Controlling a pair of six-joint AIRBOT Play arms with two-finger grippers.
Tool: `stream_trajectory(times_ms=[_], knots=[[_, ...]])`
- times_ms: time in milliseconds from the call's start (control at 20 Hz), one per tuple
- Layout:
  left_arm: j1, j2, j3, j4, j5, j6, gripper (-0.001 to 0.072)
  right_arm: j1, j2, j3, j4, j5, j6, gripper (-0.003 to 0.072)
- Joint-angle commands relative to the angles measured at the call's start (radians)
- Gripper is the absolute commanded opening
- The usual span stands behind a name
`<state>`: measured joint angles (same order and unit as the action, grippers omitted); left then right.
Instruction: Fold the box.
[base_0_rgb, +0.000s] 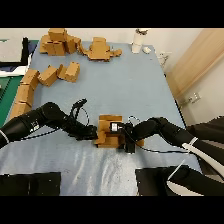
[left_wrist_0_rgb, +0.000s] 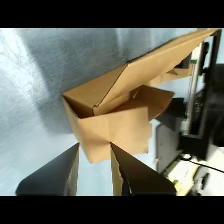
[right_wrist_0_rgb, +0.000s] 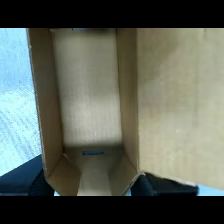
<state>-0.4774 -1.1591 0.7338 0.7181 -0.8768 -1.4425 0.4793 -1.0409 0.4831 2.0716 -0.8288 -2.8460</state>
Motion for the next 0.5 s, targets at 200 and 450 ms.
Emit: stream_trajectory(times_ms=[200,450], knots=[[-0.121,-0.001,0.094,0.303,0.006,-0.306,0.0368,0.0,-0.001,0.0,0.0,0.0,0.0,0.0536],[-0.172,-0.002,0.103,0.308,0.012,-0.384,0.0378,0.0,-0.001,0.0,0.0,0.0,0.0,0.0536]])
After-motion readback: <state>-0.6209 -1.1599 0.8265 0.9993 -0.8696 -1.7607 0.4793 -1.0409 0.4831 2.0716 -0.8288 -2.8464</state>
